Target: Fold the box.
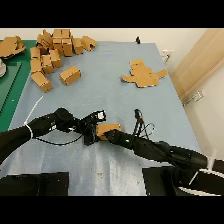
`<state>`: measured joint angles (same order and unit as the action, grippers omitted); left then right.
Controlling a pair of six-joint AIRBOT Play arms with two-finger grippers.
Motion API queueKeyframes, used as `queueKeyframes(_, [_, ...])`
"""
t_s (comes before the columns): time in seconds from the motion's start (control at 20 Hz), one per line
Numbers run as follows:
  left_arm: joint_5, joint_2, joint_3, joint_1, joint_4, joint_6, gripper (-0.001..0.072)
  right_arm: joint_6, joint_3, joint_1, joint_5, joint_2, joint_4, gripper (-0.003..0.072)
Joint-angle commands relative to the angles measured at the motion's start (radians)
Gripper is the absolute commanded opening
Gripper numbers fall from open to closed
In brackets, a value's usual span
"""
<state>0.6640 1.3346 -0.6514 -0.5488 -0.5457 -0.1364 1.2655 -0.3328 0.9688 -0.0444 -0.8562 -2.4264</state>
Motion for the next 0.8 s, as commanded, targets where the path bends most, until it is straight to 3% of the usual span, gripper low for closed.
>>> queueKeyframes(0.0, [0.0,0.0,0.0,0.0,0.0,-0.001,0.052,0.011,0.0,-0.065,0.07,0.143,0.158,0.0003])
queueKeyframes(0.3, [0.0,0.0,0.0,0.0,0.0,-0.001,0.0519,0.01,-0.001,-0.385,0.513,0.196,0.399,0.0003])
queueKeyframes(0.5, [0.0,0.0,0.0,0.0,0.0,-0.001,0.0519,0.01,-0.049,-0.479,0.851,0.196,0.544,0.0004])
queueKeyframes(0.6, [-0.001,0.0,0.0,0.0,0.0,-0.001,0.052,0.009,-0.07,-0.479,0.922,0.196,0.56,0.0004])
queueKeyframes(0.75, [-0.009,0.0,0.0,0.0,0.022,-0.001,0.052,-0.034,-0.076,-0.479,0.918,0.196,0.561,0.0004])
